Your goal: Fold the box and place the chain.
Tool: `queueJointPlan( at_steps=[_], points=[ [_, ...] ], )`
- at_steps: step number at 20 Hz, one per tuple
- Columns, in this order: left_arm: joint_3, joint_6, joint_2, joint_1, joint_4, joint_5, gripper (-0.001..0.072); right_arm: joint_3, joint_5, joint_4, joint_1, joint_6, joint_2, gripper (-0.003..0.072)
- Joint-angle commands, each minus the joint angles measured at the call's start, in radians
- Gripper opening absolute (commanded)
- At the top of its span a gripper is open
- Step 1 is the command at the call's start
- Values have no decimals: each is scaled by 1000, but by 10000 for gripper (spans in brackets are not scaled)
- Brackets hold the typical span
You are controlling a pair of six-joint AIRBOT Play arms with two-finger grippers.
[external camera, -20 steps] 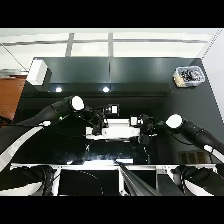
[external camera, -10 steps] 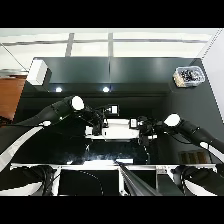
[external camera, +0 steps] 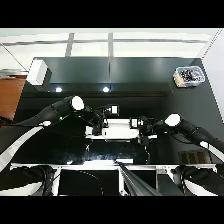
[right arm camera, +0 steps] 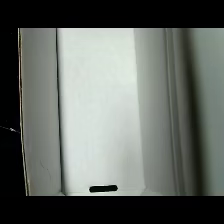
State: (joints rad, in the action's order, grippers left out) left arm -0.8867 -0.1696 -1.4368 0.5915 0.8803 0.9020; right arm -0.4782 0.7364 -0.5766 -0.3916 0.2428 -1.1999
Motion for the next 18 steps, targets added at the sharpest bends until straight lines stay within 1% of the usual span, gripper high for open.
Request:
queueJointPlan(
  at_steps=[1,9,14,15,16,18],
  points=[
    [-1,0,1,1,1,0,28,0,-2,-3,10,-4,0,697],
    [-1,0,1,1,1,-2,28,0,31,-3,9,-7,12,697],
    [-1,0,0,1,1,-2,28,1,29,2,9,-7,12,695],
    [-1,0,0,1,0,-2,29,1,28,2,9,-7,12,643],
    [-1,0,0,1,1,-3,30,1,29,0,9,-7,12,532],
    [-1,0,0,1,0,-3,31,1,28,0,9,-7,12,527]
  ],
)
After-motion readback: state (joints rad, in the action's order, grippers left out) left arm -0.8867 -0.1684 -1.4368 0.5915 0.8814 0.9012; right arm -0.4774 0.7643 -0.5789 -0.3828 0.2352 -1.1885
